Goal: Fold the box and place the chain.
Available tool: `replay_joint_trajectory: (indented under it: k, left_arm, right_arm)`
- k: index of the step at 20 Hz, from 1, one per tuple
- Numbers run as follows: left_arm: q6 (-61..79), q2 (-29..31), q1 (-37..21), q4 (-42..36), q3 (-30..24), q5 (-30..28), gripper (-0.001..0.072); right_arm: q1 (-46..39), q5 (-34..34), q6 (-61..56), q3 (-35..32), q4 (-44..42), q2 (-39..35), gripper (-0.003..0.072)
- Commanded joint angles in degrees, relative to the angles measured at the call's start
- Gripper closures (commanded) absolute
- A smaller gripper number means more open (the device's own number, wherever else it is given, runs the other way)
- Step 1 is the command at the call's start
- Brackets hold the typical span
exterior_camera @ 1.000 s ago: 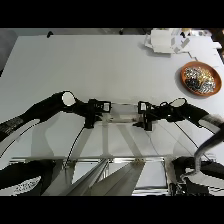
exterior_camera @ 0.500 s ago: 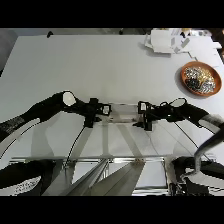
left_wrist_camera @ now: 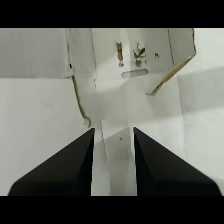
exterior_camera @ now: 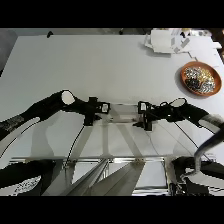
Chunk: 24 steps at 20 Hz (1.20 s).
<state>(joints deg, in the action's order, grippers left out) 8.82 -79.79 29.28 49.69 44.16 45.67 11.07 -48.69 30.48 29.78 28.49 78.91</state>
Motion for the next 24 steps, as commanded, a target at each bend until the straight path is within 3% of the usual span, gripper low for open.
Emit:
replay_joint_trajectory:
  k: [1, 14, 24]
  left_arm:
    - [3.9, -0.1, 1.6, -1.4, 0.0, 0.2, 0.0432]
    - [3.6, -1.4, 3.0, -6.8, 0.0, 0.4, 0.0438]
    - [3.6, -1.9, 3.0, -8.2, 0.0, -2.9, 0.0439]
  right_arm:
    - [0.0, 0.0, 0.0, 0.0, 0.0, 0.0, 0.0285]
    - [0.0, 0.0, 0.0, 0.0, 0.0, 0.0, 0.0285]
    - [0.0, 0.0, 0.0, 0.0, 0.0, 0.0, 0.0285]
